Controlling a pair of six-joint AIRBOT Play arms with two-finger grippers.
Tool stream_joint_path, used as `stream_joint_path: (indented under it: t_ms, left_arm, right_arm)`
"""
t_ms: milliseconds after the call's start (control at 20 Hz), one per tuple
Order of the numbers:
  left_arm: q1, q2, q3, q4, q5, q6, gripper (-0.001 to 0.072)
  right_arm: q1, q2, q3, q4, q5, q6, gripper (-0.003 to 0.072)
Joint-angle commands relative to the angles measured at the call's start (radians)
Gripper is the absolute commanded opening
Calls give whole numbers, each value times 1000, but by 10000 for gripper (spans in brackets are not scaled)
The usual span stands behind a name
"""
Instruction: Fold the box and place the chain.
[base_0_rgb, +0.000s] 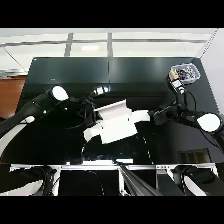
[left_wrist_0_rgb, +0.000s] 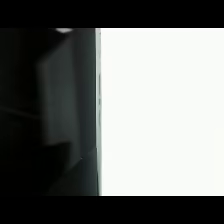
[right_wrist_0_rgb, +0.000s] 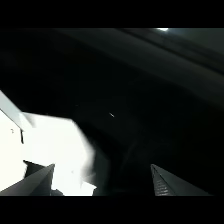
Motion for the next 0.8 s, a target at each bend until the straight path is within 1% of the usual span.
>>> stream_joint_path:
  t_ms: [0, 100, 200, 300, 350, 400, 550, 750]
  left_arm:
    - [-58, -7, -15, 112, 106, 152, 27]
    - [-85, -56, 24, 211, 97, 141, 27]
    - [-97, -95, 56, 196, 62, 139, 27]
    - [-103, -113, 59, 176, 59, 139, 27]
    - [-103, -117, 59, 176, 59, 139, 27]
    - [-103, -117, 59, 176, 59, 139, 27]
    - [-103, -116, 59, 176, 57, 139, 27]
    - [-103, -116, 59, 176, 53, 139, 27]
  right_arm:
    - [35, -1, -26, 9, 6, -312, 683]
    - [64, -1, -72, 13, 10, -468, 683]
    - [90, -1, -110, 13, 12, -569, 683]
    - [119, -7, -133, 18, 19, -613, 686]
    - [129, -22, -134, 39, 34, -614, 687]
    - [144, -40, -134, 81, 42, -628, 715]
    - [209, -90, -134, 174, 42, -727, 715]
    - [266, -140, -134, 178, 43, -835, 714]
